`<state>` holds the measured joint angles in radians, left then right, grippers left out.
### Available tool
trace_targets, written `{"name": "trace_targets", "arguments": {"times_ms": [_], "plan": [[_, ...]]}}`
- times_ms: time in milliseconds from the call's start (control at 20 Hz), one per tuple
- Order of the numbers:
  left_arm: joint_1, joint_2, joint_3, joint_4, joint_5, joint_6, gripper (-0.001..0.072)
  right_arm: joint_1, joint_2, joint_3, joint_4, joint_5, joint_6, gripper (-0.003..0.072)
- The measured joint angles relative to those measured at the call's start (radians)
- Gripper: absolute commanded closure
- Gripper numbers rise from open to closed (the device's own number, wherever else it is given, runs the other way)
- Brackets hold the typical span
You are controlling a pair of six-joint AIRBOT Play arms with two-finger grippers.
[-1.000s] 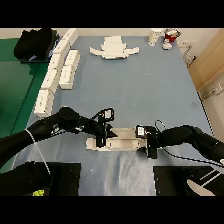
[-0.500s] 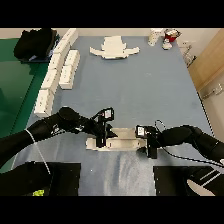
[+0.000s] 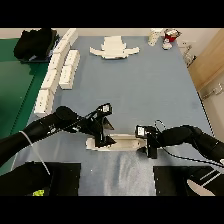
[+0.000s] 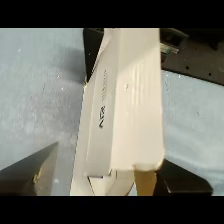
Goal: Fold the box.
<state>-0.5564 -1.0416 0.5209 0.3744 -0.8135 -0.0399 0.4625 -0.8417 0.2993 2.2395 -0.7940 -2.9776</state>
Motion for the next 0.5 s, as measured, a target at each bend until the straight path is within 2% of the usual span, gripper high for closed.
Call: {"name": "trace_targets", "arguments": {"times_ms": [50,100,150,300,400,500], "plan": [[0.015,0.025,0.0,0.05,-0.013,-0.083,0.0167,0.0,0.0,0.0,0.0,0.0,0.0,0.0217],[0.035,0.051,0.0,0.11,-0.026,-0.178,0.0527,0.0,0.0,0.0,0.0,0.0,0.0,0.0217],[0.055,0.077,0.0,0.164,-0.049,-0.269,0.0696,0.0,0.0,0.0,0.0,0.0,0.0,0.0217],[0.101,0.142,0.0,0.275,-0.16,-0.476,0.0696,0.0,0.0,0.0,0.0,0.0,0.0,0.0217],[0.095,0.159,-0.006,0.279,-0.229,-0.581,0.0697,0.0,0.0,0.0,0.0,0.0,0.0,0.0217],[0.041,0.16,-0.018,0.23,-0.243,-0.68,0.0697,0.0,0.0,0.0,0.0,0.0,0.0,0.0217]]}}
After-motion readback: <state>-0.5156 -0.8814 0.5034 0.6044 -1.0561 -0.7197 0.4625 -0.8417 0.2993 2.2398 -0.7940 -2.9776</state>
